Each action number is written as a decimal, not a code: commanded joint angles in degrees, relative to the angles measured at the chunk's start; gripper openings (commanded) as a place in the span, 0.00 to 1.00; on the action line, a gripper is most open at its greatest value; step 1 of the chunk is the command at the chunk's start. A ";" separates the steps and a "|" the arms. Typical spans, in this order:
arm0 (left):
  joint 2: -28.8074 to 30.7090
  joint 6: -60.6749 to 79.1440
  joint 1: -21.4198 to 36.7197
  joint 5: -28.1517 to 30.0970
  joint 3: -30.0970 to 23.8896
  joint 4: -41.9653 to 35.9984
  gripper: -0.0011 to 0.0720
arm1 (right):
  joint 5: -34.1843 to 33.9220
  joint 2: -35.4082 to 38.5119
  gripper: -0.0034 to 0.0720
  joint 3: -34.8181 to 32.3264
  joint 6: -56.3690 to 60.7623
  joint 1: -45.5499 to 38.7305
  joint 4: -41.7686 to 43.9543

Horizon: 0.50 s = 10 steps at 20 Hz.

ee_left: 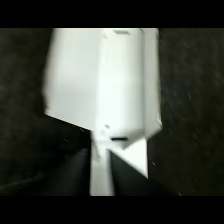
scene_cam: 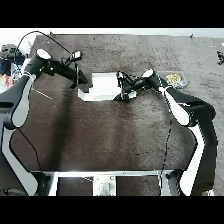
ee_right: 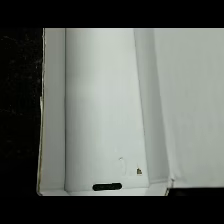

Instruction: Fold the box and place the chain.

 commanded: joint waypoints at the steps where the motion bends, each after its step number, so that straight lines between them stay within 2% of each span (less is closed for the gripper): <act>1: 0.42 1.14 -2.51 0.50 -2.71 9.18 0.74 | 0.00 -0.04 0.72 0.02 0.02 0.02 0.02; 2: 0.42 1.18 -3.23 3.28 -3.67 10.40 0.79 | 0.00 -0.04 0.72 0.02 0.02 0.02 0.00; 3: 0.42 1.18 -3.58 5.53 -4.44 10.86 0.79 | 0.02 -0.04 0.72 0.02 0.02 0.02 0.00; 5: 0.42 1.79 -4.07 8.44 -6.05 9.92 0.86 | 0.00 -0.04 0.72 0.02 0.02 0.02 0.00; 10: 0.42 2.73 -5.31 11.13 -8.70 7.89 0.85 | 0.00 -0.04 0.72 0.00 0.02 0.02 0.00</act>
